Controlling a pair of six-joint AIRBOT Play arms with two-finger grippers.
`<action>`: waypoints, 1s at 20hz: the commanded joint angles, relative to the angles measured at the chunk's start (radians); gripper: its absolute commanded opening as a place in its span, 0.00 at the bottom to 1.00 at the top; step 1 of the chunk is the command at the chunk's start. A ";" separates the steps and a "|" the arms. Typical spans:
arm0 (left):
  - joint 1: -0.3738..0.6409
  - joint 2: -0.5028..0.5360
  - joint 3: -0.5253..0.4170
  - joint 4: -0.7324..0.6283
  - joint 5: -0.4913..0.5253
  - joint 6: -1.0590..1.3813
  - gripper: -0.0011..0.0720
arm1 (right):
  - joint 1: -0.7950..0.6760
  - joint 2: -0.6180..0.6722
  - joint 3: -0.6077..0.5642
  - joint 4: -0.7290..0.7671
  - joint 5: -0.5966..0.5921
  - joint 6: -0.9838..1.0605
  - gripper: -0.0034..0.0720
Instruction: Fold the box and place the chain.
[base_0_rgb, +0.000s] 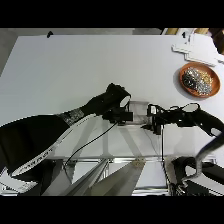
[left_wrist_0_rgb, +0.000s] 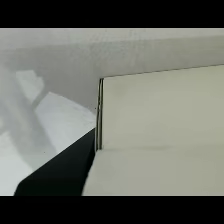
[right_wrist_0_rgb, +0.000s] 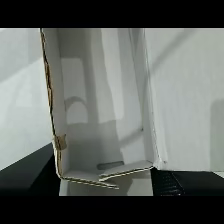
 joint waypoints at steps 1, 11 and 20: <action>-0.003 -0.014 0.004 -0.002 -0.003 -0.005 0.26 | 0.000 0.001 0.000 0.000 0.000 0.000 0.59; 0.000 -0.014 0.006 0.002 -0.009 -0.003 0.27 | 0.000 0.001 0.000 0.000 0.000 0.000 0.59; 0.024 -0.022 0.031 -0.003 -0.019 -0.006 0.19 | 0.000 0.001 0.000 0.000 0.000 0.000 0.59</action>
